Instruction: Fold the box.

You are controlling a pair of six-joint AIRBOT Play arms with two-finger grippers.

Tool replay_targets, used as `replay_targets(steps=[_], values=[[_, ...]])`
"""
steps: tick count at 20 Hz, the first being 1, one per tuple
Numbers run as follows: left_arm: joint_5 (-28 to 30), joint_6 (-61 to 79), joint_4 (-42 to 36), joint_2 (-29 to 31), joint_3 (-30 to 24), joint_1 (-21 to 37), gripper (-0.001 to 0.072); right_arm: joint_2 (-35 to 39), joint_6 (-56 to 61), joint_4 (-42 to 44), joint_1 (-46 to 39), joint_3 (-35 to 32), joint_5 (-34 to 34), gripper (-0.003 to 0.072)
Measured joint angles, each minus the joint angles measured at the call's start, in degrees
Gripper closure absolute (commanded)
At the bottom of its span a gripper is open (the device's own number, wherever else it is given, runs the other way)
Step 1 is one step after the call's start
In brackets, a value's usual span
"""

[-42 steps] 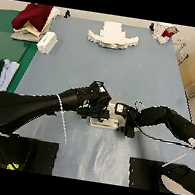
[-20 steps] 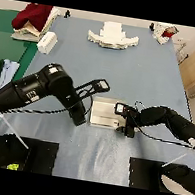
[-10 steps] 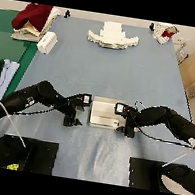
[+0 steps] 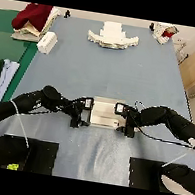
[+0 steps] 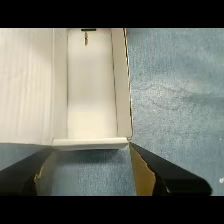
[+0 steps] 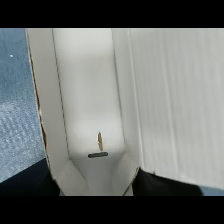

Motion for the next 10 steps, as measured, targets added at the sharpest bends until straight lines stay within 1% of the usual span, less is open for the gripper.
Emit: replay_targets(steps=[5, 10], values=[[2.60, 1.31, -2.27, -2.01, -0.09, -2.34, 0.0046, 0.00, 0.00, 0.00, 0.00, 0.00, 0.00, 0.0119], [5.84, 0.15, -2.67, -2.97, -0.02, -3.78, 0.0049, 0.00, 0.00, 0.00, 0.00, 0.02, 0.00, 0.0119]])
